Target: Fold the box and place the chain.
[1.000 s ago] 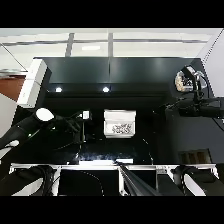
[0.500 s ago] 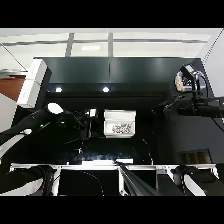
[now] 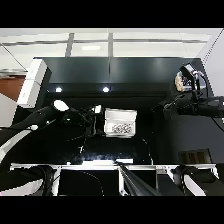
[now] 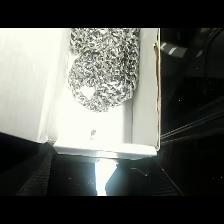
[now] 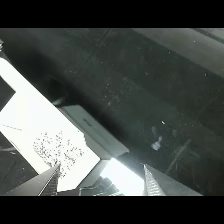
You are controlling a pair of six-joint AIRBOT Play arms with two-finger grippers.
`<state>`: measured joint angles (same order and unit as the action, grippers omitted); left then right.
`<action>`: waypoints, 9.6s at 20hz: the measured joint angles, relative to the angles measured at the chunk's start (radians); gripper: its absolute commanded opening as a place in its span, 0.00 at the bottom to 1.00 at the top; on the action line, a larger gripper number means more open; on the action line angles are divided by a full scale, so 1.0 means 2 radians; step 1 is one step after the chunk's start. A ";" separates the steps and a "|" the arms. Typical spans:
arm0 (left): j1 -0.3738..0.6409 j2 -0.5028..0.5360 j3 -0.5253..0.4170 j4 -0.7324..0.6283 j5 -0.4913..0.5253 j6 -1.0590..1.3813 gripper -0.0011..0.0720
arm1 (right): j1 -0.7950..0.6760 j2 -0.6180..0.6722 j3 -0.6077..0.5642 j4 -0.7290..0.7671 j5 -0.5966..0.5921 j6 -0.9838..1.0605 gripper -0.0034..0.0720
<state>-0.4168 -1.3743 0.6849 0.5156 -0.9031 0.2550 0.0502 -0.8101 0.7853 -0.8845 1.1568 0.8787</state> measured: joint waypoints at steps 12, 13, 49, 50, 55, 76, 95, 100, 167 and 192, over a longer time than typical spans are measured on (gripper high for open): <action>-0.011 -0.002 0.003 0.005 0.010 -0.009 0.98 | 0.000 0.000 0.000 0.000 -0.001 0.000 0.86; -0.011 -0.002 0.003 0.006 0.012 -0.010 0.98 | 0.000 0.000 0.000 0.000 -0.001 0.000 0.86; -0.050 -0.002 0.004 0.013 0.043 -0.028 0.52 | 0.114 -0.081 0.000 0.001 -0.125 0.032 0.99; -0.050 -0.002 0.004 0.013 0.043 -0.028 0.52 | 0.125 -0.094 0.000 0.001 -0.131 0.026 0.99; -0.050 -0.002 0.004 0.014 0.044 -0.028 0.52 | 0.150 -0.122 0.000 -0.003 -0.111 -0.048 0.99; -0.059 -0.002 0.004 0.028 0.044 -0.028 0.52 | 0.181 -0.129 -0.020 -0.018 -0.018 -0.172 0.98; -0.059 -0.002 0.004 0.028 0.044 -0.028 0.52 | 0.164 -0.067 0.017 -0.055 0.039 -0.093 0.99; -0.059 -0.002 0.004 0.028 0.044 -0.028 0.52 | 0.153 -0.046 -0.083 0.073 -0.076 -0.143 0.99; -0.059 -0.002 0.004 0.028 0.044 -0.028 0.52 | 0.229 -0.040 -0.125 -0.002 -0.178 -0.258 0.28; -0.059 -0.002 0.004 0.028 0.044 -0.028 0.52 | 0.229 -0.040 -0.125 -0.001 -0.163 -0.258 0.33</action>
<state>-0.5350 -1.3788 0.6937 0.5720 -0.8154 0.1989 0.5079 -0.8902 0.5362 -0.8867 0.8299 0.3626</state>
